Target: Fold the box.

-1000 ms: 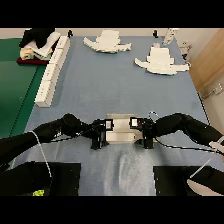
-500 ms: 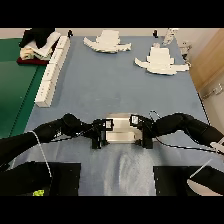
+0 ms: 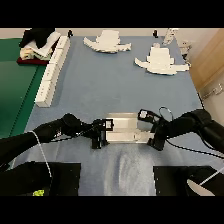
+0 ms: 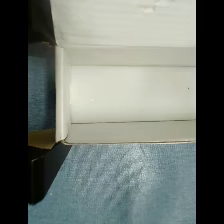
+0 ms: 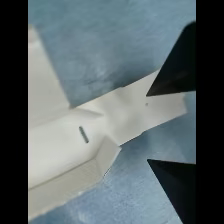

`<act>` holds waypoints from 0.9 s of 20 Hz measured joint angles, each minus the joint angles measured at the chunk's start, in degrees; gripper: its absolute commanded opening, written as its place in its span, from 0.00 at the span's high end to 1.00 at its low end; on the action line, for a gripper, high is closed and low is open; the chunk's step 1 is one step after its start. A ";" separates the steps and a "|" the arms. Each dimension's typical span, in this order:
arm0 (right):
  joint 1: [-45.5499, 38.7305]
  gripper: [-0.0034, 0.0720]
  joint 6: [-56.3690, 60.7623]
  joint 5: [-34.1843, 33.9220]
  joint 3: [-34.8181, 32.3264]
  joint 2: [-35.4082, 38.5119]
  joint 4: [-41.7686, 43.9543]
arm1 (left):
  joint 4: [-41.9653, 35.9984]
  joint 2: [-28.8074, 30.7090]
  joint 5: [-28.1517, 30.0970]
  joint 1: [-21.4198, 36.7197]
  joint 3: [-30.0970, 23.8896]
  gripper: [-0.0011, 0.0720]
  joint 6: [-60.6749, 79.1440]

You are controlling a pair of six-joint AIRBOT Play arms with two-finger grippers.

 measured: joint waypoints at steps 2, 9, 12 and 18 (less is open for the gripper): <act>0.00 0.92 13.07 -4.72 2.47 2.95 -3.39 | 0.00 0.00 -0.02 0.00 0.00 0.26 0.00; 1.44 0.95 32.48 -1.40 2.08 0.35 17.62 | 0.00 0.00 -0.02 0.00 0.02 0.26 0.02; 2.75 0.96 32.22 4.48 5.25 -5.46 26.05 | 0.00 0.00 -0.02 0.00 0.02 0.26 0.02; 1.90 0.95 31.32 9.05 18.01 -19.87 28.41 | 0.00 0.00 -0.02 0.00 0.02 0.26 0.02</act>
